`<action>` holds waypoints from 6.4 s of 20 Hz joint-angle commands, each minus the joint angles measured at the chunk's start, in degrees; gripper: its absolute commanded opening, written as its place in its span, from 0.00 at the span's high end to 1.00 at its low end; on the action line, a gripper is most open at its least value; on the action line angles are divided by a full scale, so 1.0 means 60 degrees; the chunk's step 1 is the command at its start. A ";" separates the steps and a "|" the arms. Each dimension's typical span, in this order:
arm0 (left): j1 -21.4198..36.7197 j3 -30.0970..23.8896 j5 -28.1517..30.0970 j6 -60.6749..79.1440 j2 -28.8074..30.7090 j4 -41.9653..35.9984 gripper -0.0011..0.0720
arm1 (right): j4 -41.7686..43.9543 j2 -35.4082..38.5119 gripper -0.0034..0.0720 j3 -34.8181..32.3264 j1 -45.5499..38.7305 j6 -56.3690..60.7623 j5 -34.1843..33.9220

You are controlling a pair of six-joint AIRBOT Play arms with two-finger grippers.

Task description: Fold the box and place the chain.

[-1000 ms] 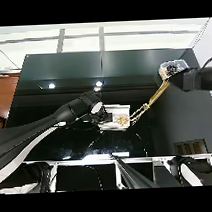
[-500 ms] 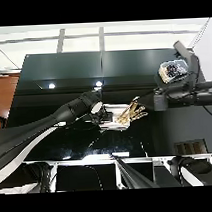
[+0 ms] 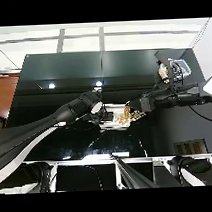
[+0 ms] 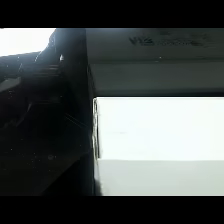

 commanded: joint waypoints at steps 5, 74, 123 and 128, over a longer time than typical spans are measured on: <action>0.0011 0.0004 0.0029 0.0004 -0.0004 0.0007 0.95 | -0.0514 -0.0087 0.94 -0.1228 0.0033 -0.0011 -0.0831; 0.0007 0.0004 0.0029 0.0004 -0.0004 0.0007 0.95 | 0.0659 -0.0062 0.92 -0.1800 0.0423 -0.3523 -0.1767; 0.3989 -0.4721 0.2244 2.3015 0.3191 -0.6961 0.01 | -0.0754 0.1104 0.53 -0.1351 -0.2608 -0.2991 0.0124; 0.4135 -0.4091 0.1916 2.3602 0.1851 -0.8914 0.02 | -0.0750 0.1104 0.53 -0.1351 -0.2605 -0.2991 0.0124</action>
